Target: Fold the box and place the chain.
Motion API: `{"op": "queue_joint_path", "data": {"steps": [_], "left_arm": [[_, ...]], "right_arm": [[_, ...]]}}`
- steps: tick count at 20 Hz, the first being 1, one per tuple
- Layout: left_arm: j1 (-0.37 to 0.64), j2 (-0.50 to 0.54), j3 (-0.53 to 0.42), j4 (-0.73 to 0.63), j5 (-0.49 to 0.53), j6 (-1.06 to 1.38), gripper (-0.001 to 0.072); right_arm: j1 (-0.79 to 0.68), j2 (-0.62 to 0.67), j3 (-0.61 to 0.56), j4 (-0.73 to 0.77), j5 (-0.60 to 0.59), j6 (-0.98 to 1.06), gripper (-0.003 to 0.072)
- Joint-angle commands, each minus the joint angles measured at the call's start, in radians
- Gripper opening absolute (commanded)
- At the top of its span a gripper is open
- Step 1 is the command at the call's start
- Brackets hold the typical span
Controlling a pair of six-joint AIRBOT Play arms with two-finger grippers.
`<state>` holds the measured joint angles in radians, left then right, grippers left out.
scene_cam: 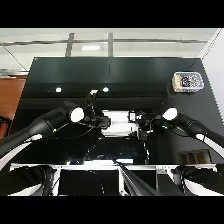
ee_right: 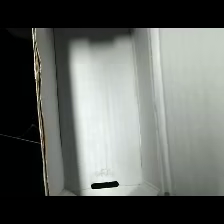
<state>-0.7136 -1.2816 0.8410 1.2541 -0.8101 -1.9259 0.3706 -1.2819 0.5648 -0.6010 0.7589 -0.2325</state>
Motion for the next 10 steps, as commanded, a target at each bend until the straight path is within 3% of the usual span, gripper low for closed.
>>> {"op": "queue_joint_path", "data": {"steps": [1, 4, 8, 10], "left_arm": [[-0.032, -0.043, 0.027, 0.086, -0.055, -0.125, 0.0473], [-0.077, -0.111, 0.108, 0.17, -0.096, -0.188, 0.0473], [-0.112, -0.206, 0.235, 0.277, -0.296, -0.278, 0.0473], [-0.116, -0.219, 0.257, 0.275, -0.299, -0.303, 0.0438]], "right_arm": [[0.0, 0.0, 0.0, 0.001, 0.0, 0.0, 0.0232], [0.0, 0.0, 0.0, 0.001, 0.0, 0.0, 0.0232], [0.0, 0.0, 0.0, 0.001, 0.0, 0.0, 0.0232], [0.0, 0.0, 0.0, 0.001, 0.0, 0.0, 0.0232]]}}
